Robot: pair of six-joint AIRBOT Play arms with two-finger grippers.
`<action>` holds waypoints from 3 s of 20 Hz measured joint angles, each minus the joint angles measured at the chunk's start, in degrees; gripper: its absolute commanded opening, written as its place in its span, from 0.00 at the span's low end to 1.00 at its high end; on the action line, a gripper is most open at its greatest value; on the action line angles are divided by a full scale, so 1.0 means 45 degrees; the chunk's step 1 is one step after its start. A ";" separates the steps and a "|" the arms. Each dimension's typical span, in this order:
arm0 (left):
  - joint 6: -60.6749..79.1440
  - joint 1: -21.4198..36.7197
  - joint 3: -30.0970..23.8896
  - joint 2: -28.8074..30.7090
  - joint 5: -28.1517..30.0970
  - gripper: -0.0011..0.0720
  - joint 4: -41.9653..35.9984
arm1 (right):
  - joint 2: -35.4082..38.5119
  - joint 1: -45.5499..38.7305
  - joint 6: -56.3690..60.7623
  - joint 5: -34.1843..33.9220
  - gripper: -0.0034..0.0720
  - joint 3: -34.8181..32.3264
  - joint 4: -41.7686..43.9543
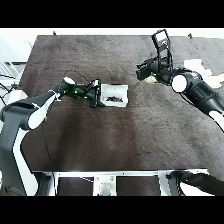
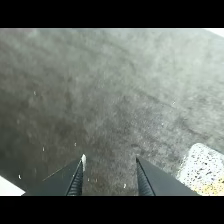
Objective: Fold the box and place the chain.
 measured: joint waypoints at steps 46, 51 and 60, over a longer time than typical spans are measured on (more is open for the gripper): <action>-0.0005 0.0015 0.0000 0.0000 0.0044 0.49 -0.0005 | -0.6203 -0.0554 -1.1905 0.9345 0.64 0.4517 0.7708; 0.0015 0.0015 0.0000 0.0000 0.0005 0.49 0.0005 | -0.5969 -0.0559 -1.1905 0.9836 0.53 0.4517 0.7630; 0.0010 0.0015 0.0000 0.0000 0.0005 0.49 0.0005 | -0.5940 -0.0379 -1.1900 1.0108 0.43 0.4391 0.7417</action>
